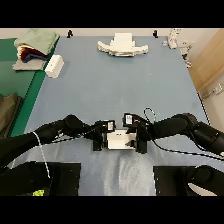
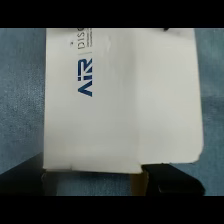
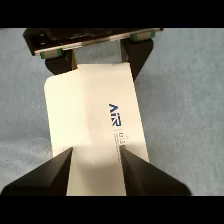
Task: Fold the box.
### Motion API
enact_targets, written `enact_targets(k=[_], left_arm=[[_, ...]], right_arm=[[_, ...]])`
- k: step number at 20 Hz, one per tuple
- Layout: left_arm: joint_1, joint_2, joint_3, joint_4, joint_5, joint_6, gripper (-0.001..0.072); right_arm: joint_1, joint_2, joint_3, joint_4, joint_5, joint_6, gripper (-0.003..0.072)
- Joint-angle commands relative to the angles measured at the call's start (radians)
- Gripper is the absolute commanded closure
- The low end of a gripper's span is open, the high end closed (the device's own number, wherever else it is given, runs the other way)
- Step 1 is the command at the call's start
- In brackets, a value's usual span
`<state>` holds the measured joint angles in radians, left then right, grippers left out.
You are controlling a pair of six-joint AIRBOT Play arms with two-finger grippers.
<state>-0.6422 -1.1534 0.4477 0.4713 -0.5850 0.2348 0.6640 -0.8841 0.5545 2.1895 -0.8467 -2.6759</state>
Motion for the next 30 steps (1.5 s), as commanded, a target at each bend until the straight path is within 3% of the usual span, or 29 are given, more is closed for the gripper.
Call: enact_targets(k=[1,7,28,30], left_arm=[[0.0,0.0,0.001,0.0,0.0,0.0,0.027],[0.0,0.0,0.001,0.0,0.0,0.0,0.027],[0.0,0.0,0.001,0.0,0.0,0.0,0.027],[0.0,0.0,0.001,0.0,0.0,0.0,0.027]], right_arm=[[0.031,0.005,-0.016,0.006,0.07,-0.18,0.0059],[0.085,-0.04,-0.016,-0.032,0.195,-0.276,0.0059],[0.097,0.037,-0.016,-0.04,0.265,-0.311,0.0065],[0.097,0.035,-0.016,-0.04,0.27,-0.311,0.0112]])
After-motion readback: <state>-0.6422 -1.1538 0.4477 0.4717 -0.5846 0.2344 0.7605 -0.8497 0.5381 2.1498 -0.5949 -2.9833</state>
